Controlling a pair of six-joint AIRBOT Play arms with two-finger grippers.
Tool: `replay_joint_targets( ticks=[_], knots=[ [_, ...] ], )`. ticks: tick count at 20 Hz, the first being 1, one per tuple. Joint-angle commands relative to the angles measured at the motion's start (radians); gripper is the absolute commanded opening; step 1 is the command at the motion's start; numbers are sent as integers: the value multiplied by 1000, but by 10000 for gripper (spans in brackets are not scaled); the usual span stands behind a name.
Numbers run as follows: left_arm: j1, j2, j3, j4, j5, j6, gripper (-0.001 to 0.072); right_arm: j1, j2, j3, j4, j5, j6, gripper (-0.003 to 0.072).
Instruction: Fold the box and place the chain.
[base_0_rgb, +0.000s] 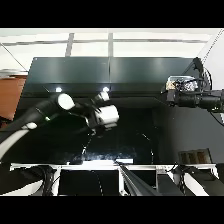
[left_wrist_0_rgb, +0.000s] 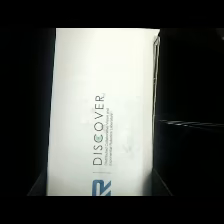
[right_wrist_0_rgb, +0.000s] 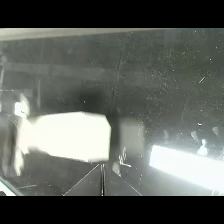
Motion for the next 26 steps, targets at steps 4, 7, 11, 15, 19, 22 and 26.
replay_joint_targets(
  ticks=[4, 7, 11, 15, 19, 22, 26],
  knots=[
    [510, -54, 157, 62, 84, -247, 444, 0, 0, 0, 0, -25, 0, 27],
    [660, -177, 294, 63, 92, -255, 445, 0, 0, 0, 0, -48, 0, 27],
    [785, -373, 495, 78, 113, -360, 445, 0, 0, 0, 0, -62, 1, 27],
    [829, -530, 655, 77, 98, -385, 445, 0, 0, 0, 0, -72, 1, 27],
    [798, -607, 707, 79, 110, -385, 455, 0, 0, 0, 0, -113, 2, 27],
    [796, -615, 712, 79, 127, -423, 717, 0, 0, 0, 0, -101, 1, 27],
    [798, -572, 867, 128, -90, -479, 718, -1, 0, 0, 1, -85, 1, 27]
  ],
)
